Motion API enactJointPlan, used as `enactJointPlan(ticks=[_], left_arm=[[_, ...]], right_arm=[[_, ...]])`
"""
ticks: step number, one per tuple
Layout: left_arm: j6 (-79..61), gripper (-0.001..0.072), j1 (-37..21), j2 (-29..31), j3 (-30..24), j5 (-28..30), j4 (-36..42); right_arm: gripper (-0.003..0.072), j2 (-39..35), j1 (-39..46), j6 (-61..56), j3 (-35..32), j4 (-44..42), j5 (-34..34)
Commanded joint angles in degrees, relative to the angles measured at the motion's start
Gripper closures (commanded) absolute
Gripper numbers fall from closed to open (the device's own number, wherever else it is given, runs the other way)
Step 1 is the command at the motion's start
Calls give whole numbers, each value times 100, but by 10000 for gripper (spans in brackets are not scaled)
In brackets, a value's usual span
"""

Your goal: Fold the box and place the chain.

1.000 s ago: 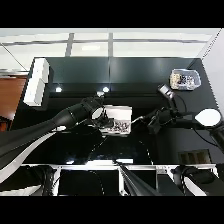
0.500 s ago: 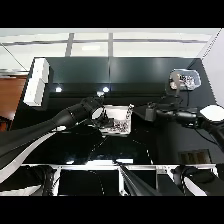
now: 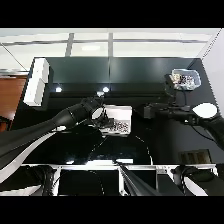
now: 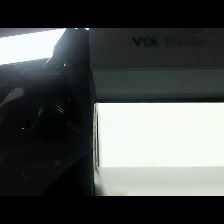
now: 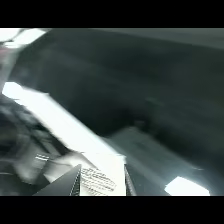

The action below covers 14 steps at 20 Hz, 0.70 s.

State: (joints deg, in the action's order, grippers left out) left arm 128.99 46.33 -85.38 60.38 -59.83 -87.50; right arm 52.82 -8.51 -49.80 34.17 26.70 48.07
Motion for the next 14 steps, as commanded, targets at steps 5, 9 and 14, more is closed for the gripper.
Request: enactJointPlan(ticks=[5,9,14], left_arm=[[2,679,0,-26,-2,227,153],[522,682,-2,-24,68,424,129],[966,456,46,-28,326,535,127]], right_arm=[[370,-70,1088,-76,0,1530,883],[371,-70,1088,-79,0,1777,914],[371,-70,1088,-83,0,1775,914]])
